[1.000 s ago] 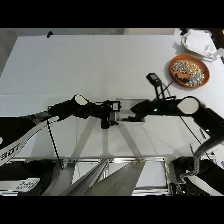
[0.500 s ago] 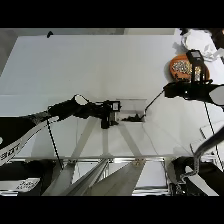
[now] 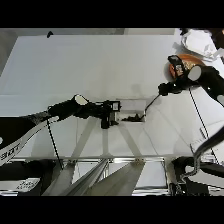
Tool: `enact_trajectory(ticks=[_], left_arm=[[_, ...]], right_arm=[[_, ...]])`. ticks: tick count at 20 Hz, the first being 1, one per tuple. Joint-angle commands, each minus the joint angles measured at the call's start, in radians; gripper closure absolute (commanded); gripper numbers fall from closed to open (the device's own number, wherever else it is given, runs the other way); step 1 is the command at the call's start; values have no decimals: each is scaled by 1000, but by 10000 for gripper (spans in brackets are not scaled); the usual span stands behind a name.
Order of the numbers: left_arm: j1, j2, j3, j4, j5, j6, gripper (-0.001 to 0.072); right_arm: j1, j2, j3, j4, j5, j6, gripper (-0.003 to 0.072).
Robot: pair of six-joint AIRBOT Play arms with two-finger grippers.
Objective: Fold the box and place the chain.
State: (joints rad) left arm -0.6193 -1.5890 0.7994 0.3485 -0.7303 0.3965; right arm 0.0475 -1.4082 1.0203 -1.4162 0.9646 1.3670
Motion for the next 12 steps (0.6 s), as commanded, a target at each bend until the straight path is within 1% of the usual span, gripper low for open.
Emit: enact_trajectory(ticks=[1, 8, 11, 12], left_arm=[[1, 1, 0, 0, 0, 0, 396], [1, 1, 0, 0, 0, 0, 396], [1, 1, 0, 0, 0, 0, 396], [1, 1, 0, 0, 0, 0, 396]], right_arm=[[-1, -108, 33, -24, 11, 40, 290], [1, -137, 33, -24, -47, 50, 298], [1, -137, 33, -23, -59, 51, 348], [1, -137, 33, -23, -64, 59, 348]])
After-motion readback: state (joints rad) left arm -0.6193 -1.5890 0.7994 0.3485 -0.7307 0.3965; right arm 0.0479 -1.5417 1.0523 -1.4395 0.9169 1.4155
